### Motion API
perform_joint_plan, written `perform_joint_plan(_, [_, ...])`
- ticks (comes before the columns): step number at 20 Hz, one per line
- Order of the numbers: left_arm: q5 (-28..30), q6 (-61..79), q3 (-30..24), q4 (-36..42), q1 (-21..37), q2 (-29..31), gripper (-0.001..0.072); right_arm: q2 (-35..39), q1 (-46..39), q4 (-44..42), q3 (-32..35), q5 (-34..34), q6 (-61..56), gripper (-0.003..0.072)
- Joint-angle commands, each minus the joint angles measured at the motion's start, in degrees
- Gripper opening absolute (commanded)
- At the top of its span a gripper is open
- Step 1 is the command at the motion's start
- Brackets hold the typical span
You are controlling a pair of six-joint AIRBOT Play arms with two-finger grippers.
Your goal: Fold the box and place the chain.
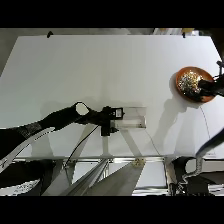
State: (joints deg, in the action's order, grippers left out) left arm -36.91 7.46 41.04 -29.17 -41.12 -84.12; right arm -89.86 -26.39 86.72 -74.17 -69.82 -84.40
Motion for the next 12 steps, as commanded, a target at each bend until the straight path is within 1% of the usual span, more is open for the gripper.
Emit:
perform_joint_plan(1, [0.0,0.0,0.0,0.0,0.0,0.0,0.0208,4.7,0.0,-0.4,-0.1,0.2,1.9,0.0011])
perform_joint_plan(3, [0.0,0.0,0.0,0.0,0.0,0.0,0.0208,9.0,0.5,-1.2,-0.1,-0.9,3.3,0.0011])
perform_joint_plan(6, [0.0,0.0,0.0,0.0,0.0,0.0,0.0208,16.8,4.0,-1.5,-0.1,-3.0,4.8,0.0011])
perform_joint_plan(10, [0.0,0.0,0.0,0.0,0.0,0.0,0.0208,26.9,13.3,-1.6,-0.1,-7.3,5.0,0.0011])
perform_joint_plan(12, [0.0,0.0,0.0,0.0,0.0,0.0,0.0208,30.9,18.4,-2.8,-0.1,-11.1,5.0,0.0011])
